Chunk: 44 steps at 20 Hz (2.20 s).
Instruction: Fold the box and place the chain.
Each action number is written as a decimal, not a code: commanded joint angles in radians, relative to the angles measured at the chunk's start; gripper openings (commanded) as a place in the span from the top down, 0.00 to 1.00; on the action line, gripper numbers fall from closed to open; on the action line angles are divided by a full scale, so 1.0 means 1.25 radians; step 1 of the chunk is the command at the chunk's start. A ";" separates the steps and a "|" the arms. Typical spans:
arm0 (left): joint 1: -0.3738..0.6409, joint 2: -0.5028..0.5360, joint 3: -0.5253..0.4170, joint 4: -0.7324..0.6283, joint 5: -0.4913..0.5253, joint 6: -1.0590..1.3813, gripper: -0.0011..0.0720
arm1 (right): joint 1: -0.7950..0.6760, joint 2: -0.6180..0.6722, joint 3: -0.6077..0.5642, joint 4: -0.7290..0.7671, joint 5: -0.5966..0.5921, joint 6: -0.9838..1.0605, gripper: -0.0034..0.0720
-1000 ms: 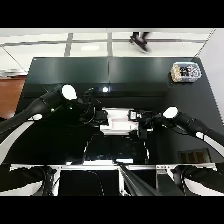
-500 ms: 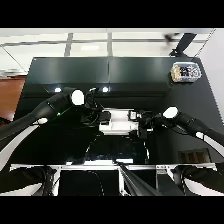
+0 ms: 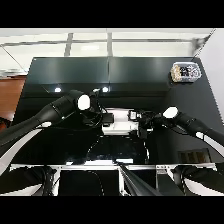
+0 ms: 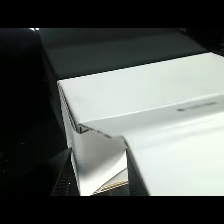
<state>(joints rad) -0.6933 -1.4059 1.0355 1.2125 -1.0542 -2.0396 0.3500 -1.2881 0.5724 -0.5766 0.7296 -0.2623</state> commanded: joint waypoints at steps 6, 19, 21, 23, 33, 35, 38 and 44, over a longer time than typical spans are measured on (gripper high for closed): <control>-0.011 -0.022 0.003 0.113 -0.027 -0.135 0.45 | 0.001 -0.001 0.000 0.000 0.000 0.000 0.79; -0.079 -0.090 0.097 0.235 -0.088 -0.281 0.50 | 0.001 -0.001 0.000 0.000 0.000 0.000 0.79; -0.089 -0.092 0.097 0.236 -0.085 -0.289 0.50 | 0.001 -0.001 0.000 0.000 0.000 0.000 0.79; -0.095 -0.103 0.097 0.234 -0.089 -0.290 0.50 | 0.001 -0.001 0.000 0.000 0.000 0.000 0.79; -0.092 -0.119 0.097 0.208 -0.060 -0.278 0.91 | 0.001 -0.001 0.000 0.000 0.000 0.000 0.79; -0.094 -0.119 0.099 0.208 -0.056 -0.278 0.96 | 0.001 -0.001 0.000 0.000 0.000 0.000 0.79; -0.094 -0.119 0.101 0.208 -0.057 -0.278 0.94 | 0.001 -0.001 0.000 0.000 0.000 0.000 0.79; -0.094 -0.119 0.101 0.208 -0.057 -0.278 0.26 | 0.001 -0.001 0.000 0.000 0.000 0.000 0.79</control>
<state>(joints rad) -0.8104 -1.5555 1.1614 1.4723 -1.1252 -2.3898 0.3500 -1.2881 0.5732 -0.5762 0.7300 -0.2615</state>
